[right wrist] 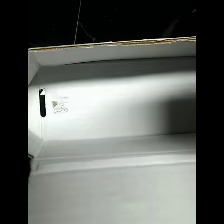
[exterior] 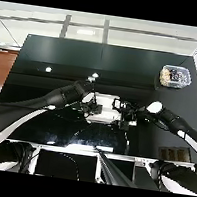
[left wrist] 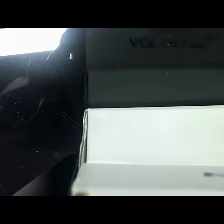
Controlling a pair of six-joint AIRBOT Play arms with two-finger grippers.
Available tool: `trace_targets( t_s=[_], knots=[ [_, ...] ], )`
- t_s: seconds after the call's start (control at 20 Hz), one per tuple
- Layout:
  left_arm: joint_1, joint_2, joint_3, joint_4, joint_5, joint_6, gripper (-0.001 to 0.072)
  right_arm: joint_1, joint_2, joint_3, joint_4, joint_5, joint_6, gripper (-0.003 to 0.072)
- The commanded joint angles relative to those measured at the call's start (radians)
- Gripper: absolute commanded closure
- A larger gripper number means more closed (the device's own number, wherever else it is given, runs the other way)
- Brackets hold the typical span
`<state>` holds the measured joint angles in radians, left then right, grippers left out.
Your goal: Fold the box and place the chain.
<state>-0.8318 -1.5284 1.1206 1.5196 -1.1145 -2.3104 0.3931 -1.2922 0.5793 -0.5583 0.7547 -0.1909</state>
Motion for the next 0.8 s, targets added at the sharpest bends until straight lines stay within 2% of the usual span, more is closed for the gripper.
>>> trace_targets(
  t_s=[0.0, 0.25, 0.3, 0.4, 0.45, 0.6, 0.65, 0.7, 0.75],
  knots=[
    [0.004, -0.011, 0.001, -0.018, -0.005, -0.002, 0.0435, 0.0, 0.0, 0.0, 0.0, 0.0, 0.0, 0.0503],
    [0.004, -0.021, 0.002, -0.018, -0.02, -0.002, 0.0437, 0.0, 0.0, 0.0, 0.0, 0.0, 0.0, 0.0504],
    [0.004, -0.021, 0.002, -0.018, -0.02, -0.002, 0.0515, 0.0, 0.0, 0.0, 0.0, 0.0, 0.0, 0.0504],
    [0.004, -0.021, 0.006, -0.018, -0.019, -0.002, 0.0601, 0.0, 0.0, 0.0, 0.0, 0.0, 0.0, 0.0504],
    [0.004, -0.021, 0.01, -0.018, -0.019, -0.002, 0.0684, 0.0, 0.0, 0.0, 0.0, 0.0, 0.0, 0.0503],
    [0.004, -0.021, 0.025, -0.017, -0.02, -0.002, 0.0683, 0.0, 0.0, 0.0, 0.0, 0.0, 0.0, 0.0504],
    [0.004, -0.021, 0.03, -0.018, -0.02, -0.002, 0.0677, 0.0, 0.0, 0.0, 0.0, 0.0, 0.0, 0.0504],
    [0.005, -0.021, 0.034, -0.018, -0.019, -0.002, 0.057, 0.0, 0.0, 0.0, 0.0, 0.0, 0.0, 0.0504],
    [0.005, -0.022, 0.037, -0.015, -0.02, -0.002, 0.0388, 0.0, 0.0, 0.0, 0.0, 0.0, 0.0, 0.0504]
  ],
)
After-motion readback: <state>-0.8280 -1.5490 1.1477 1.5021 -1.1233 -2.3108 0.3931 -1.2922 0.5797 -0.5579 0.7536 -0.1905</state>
